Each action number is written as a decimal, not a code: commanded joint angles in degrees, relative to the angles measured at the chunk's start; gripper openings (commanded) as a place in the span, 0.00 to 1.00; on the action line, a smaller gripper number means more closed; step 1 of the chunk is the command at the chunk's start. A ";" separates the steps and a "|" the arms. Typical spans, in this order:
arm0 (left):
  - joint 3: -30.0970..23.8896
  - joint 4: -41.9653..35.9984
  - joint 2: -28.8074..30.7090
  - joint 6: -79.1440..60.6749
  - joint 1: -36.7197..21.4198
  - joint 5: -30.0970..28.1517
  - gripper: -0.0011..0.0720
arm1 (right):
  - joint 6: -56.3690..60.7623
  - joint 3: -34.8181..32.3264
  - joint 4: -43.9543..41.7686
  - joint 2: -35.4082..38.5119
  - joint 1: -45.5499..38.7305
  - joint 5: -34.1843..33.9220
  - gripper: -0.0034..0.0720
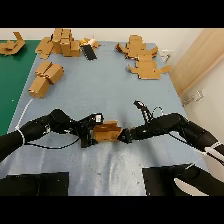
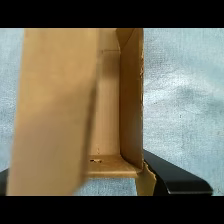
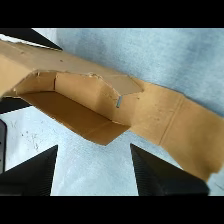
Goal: Fold the box.
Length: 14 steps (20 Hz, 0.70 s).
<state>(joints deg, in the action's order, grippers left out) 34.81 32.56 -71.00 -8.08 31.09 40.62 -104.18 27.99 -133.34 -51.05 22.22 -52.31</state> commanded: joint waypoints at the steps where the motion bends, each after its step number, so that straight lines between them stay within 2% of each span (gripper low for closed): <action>1: 0.00 1.16 0.04 0.00 0.00 0.07 0.97 | 0.02 -0.02 -0.02 0.04 0.04 -0.02 0.98; 5: 0.00 5.07 0.04 2.14 -0.02 0.07 0.97 | 0.02 -0.02 -0.02 0.04 0.07 -0.04 0.98; 14: 0.00 2.69 0.02 2.10 0.17 0.04 0.97 | 0.02 -0.02 -0.07 0.04 0.04 -0.02 0.98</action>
